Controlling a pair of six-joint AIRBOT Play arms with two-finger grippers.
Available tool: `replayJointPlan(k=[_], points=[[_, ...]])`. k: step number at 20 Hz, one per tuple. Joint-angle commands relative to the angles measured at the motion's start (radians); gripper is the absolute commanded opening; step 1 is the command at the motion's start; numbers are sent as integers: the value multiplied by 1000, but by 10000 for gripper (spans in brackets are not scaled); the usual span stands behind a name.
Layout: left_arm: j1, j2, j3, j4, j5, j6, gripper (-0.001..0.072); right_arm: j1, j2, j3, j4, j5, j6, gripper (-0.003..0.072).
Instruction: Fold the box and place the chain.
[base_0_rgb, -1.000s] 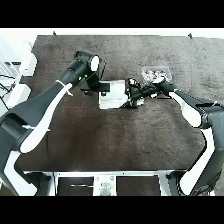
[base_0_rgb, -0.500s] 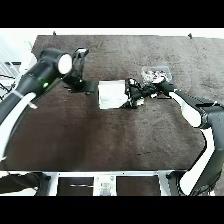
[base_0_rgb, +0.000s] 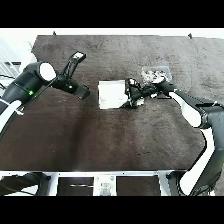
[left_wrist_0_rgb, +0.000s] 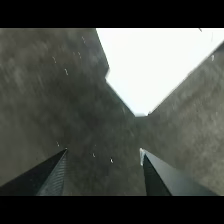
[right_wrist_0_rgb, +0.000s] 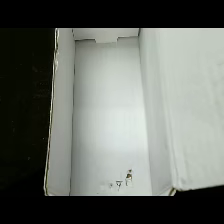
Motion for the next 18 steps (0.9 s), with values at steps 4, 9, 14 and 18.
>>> replayJointPlan(k=[4,9,14,18], points=[[123,-16,-69,-447,28,814,548,0,0,0,0,0,0,554],[270,-186,-69,-710,-202,1189,548,0,0,0,0,0,0,554],[266,-373,5,-710,-205,1322,548,0,0,0,0,0,0,554],[231,-459,127,-676,-201,1362,550,0,0,0,0,0,0,554]])
